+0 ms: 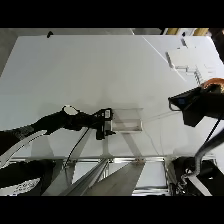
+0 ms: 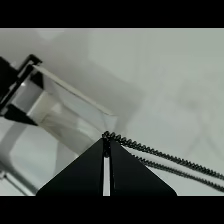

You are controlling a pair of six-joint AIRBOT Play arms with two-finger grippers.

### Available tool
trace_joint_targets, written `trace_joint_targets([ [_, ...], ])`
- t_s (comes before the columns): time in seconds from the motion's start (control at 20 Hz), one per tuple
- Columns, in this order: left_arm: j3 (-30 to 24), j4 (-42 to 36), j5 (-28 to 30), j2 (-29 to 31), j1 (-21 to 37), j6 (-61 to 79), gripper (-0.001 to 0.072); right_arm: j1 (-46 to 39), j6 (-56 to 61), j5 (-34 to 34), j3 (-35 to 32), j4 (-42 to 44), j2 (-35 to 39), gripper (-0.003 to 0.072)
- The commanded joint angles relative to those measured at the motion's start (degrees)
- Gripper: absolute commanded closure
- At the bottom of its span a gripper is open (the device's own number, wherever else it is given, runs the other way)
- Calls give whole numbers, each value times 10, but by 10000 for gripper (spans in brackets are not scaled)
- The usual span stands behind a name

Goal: Fold the box and place the chain.

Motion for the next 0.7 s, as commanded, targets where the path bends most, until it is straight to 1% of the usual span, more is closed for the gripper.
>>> trace_joint_targets([
  [0.0,0,0,0,0,0,0,499,97,18,-48,-4,16,1,672],
  [0.15,0,0,0,0,0,0,499,171,38,-118,-41,16,-13,672],
  [0.3,0,0,0,0,0,0,499,237,38,-174,-85,13,-52,672],
  [0.5,0,0,0,0,0,0,499,292,38,-210,-115,1,-130,672],
  [0.65,0,0,0,0,0,0,499,302,38,-223,-116,-12,-181,672],
])
